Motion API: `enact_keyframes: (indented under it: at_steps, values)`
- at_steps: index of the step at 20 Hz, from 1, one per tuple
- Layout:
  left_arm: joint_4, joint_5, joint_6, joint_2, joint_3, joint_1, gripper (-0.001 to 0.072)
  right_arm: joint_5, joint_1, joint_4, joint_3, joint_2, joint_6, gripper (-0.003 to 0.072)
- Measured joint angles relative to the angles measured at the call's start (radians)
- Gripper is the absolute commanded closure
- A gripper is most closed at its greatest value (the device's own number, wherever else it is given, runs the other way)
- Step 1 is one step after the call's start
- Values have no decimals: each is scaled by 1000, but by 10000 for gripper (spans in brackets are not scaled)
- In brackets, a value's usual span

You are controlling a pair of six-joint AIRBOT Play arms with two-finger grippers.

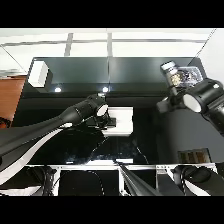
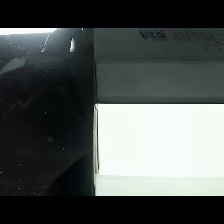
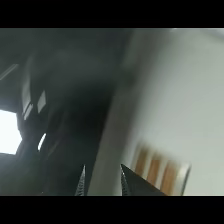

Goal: Fold the box and place the chain.

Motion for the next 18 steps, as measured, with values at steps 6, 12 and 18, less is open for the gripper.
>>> enact_keyframes:
  at_steps: [6,12,18]
  values:
    - [0,5,1,0,0,5,680,-533,-364,40,-97,-147,188,-26]
    - [0,5,2,0,0,21,680,-568,-554,257,222,-490,47,-25]
    - [0,6,2,0,0,28,680,-259,-631,324,706,-850,-24,164]
